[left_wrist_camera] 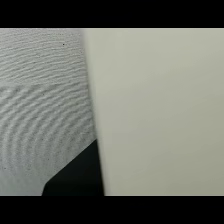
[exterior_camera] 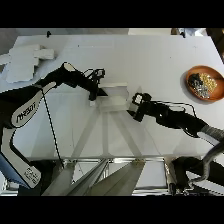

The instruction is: Fold the box and place the chain.

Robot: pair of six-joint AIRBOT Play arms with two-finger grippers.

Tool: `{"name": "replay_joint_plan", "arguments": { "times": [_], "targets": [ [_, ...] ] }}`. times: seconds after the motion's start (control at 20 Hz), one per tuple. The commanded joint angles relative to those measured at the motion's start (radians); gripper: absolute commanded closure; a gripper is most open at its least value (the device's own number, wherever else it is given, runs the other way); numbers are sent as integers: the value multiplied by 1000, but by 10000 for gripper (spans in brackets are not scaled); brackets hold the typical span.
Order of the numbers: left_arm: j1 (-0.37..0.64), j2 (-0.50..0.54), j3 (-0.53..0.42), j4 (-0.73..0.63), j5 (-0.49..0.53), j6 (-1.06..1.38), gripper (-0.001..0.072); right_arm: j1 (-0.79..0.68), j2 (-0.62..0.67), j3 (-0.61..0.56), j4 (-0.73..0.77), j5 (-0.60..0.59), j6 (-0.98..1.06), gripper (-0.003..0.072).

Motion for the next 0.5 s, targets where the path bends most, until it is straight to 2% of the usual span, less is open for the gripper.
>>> {"name": "replay_joint_plan", "arguments": {
  "times": [0.0, 0.2, 0.45],
  "targets": [
    [0, 0, 0, 0, 0, 0, 695, 1, -1, 2, 116, 10, 0, -2],
    [0, 0, 0, 0, 0, 0, 695, 1, -1, 17, 197, 4, 0, -2],
    [0, 0, 0, 0, 0, 0, 695, 1, -1, 46, 217, -21, -2, -2]
  ]
}}
